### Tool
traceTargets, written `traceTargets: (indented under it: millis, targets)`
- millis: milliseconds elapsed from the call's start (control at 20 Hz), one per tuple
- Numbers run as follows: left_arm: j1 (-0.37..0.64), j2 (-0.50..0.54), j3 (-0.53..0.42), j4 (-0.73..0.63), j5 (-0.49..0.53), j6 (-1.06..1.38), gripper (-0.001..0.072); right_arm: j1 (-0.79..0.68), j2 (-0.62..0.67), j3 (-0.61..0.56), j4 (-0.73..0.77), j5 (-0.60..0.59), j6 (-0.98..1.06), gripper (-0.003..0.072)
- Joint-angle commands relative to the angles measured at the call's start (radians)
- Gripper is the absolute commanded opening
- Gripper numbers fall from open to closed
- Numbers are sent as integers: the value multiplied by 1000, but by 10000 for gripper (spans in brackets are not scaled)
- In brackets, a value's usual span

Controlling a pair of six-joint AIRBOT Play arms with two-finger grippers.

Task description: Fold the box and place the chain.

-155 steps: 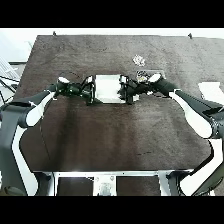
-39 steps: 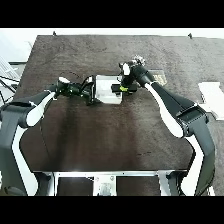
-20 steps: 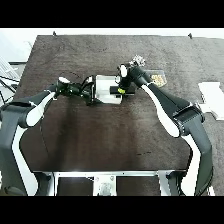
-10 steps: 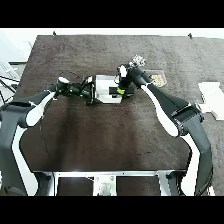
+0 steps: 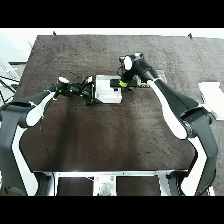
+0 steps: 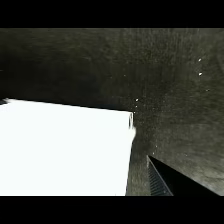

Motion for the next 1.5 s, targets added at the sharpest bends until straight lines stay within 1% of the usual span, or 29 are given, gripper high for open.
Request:
traceTargets:
  millis: [0, 100, 200, 300, 350, 500, 650, 800, 950, 1000, 1050, 1200, 1250, 1300, 1350, 1400, 1450]
  targets:
    - [0, 0, 0, 0, -2, 0, 357, -16, 81, 2, -18, -1, -74, 553]
    - [0, 0, 0, 0, -1, 0, 356, -35, 141, 2, -27, -1, -150, 553]
    - [-1, 0, 0, 0, -1, 0, 357, -66, 197, 1, -80, -2, -190, 552]
    - [-1, 0, 0, 0, -1, 0, 356, -117, 221, 1, -172, -18, -192, 552]
    - [-1, 0, 0, 0, -1, 0, 357, -157, 217, -1, -183, -51, -192, 551]
    - [-1, 0, 0, 0, -1, 0, 357, -274, 161, -15, -143, -138, -200, 517]
    - [-1, 0, 0, 0, 0, 0, 357, -352, 64, -14, 20, -167, -301, 517]
    - [-1, 0, 0, 0, 0, 0, 357, -373, -8, -14, 39, -198, -340, 517]
    - [-1, 0, 0, 0, 0, 0, 357, -373, -43, -14, 81, -229, -383, 513]
    - [-1, 0, 0, 0, 0, 0, 356, -373, -51, -14, 92, -228, -382, 486]
    - [-1, 0, 0, 0, 0, 0, 356, -373, -61, -14, 91, -226, -382, 443]
    - [-1, 0, 0, 0, 0, 0, 357, -373, -79, -15, 111, -226, -383, 408]
    - [-1, 0, 0, 0, 0, 0, 357, -373, -85, -15, 114, -226, -383, 408]
    - [0, 0, 0, 0, 0, 0, 357, -373, -90, -15, 114, -226, -383, 377]
    - [-1, 0, 0, 0, 0, 0, 357, -373, -93, -15, 114, -226, -382, 311]
    - [-1, 0, 0, 0, 0, 0, 357, -373, -93, -14, 114, -226, -382, 174]
    - [0, 0, 0, 0, 0, 0, 357, -373, -89, -13, 113, -226, -382, 81]
